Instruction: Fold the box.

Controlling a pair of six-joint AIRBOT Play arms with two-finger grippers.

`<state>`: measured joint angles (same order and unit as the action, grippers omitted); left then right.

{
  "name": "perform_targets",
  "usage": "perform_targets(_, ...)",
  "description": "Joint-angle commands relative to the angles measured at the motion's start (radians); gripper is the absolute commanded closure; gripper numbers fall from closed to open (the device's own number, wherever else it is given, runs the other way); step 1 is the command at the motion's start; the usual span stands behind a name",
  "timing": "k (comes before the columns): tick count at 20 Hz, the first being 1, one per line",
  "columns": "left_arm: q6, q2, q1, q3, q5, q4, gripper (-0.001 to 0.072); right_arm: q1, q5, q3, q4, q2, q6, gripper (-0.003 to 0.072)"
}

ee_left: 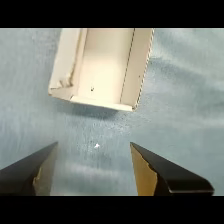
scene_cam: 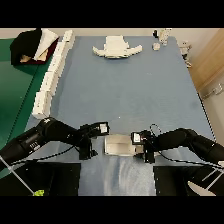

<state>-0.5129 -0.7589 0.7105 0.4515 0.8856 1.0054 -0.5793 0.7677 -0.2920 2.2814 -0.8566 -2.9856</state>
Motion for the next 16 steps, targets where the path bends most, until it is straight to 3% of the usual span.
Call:
perform_targets(1, 0.351, -0.025, -0.026, -0.092, -0.165, -0.177, 0.0013, -0.001, 0.0, 0.0, 0.0, 0.0, 0.0, 0.0161)
perform_targets(5, 0.465, -0.074, -0.026, -0.098, -0.249, -0.294, 0.0013, -0.001, 0.0, 0.0, 0.0, 0.0, 0.0, 0.0161)
perform_targets(9, 0.612, -0.12, -0.026, -0.098, -0.247, -0.441, 0.0013, -0.001, 0.0, 0.0, 0.0, 0.0, 0.0, 0.0161)
perform_targets(16, 0.626, -0.15, -0.026, -0.098, -0.221, -0.424, 0.0014, -0.001, 0.0, 0.0, 0.0, 0.0, 0.0, 0.0161)
